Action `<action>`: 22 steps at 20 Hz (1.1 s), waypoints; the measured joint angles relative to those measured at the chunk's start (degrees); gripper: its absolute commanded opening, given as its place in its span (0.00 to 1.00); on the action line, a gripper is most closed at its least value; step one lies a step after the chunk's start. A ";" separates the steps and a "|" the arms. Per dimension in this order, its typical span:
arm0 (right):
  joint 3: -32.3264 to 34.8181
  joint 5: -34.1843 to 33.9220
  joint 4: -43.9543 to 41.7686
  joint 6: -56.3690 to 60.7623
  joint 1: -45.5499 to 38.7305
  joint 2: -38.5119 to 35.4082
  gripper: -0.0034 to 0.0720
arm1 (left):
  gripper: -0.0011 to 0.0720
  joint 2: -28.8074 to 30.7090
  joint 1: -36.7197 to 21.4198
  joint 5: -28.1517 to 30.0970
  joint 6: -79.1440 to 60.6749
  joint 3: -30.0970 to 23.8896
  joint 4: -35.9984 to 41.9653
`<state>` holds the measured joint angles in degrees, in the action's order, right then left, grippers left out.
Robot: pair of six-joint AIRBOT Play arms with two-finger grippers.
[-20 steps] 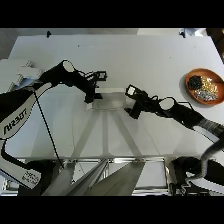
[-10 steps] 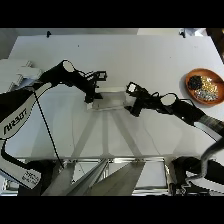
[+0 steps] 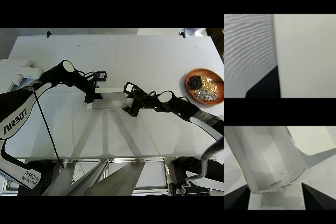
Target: Fold the box and place the chain.
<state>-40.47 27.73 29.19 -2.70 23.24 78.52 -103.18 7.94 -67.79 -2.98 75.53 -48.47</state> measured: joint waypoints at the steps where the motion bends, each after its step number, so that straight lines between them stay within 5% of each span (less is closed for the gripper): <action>1: -0.46 -0.33 0.66 1.01 -0.28 0.04 0.96 | 0.04 0.00 0.00 0.02 0.02 0.00 0.04; 22: -10.05 10.49 5.53 -4.46 -4.59 7.45 0.96 | 0.04 0.00 -0.04 0.24 0.00 0.00 0.00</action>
<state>-50.52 38.22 34.72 -7.16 18.65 85.97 -103.18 7.90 -67.55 -2.98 75.53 -48.47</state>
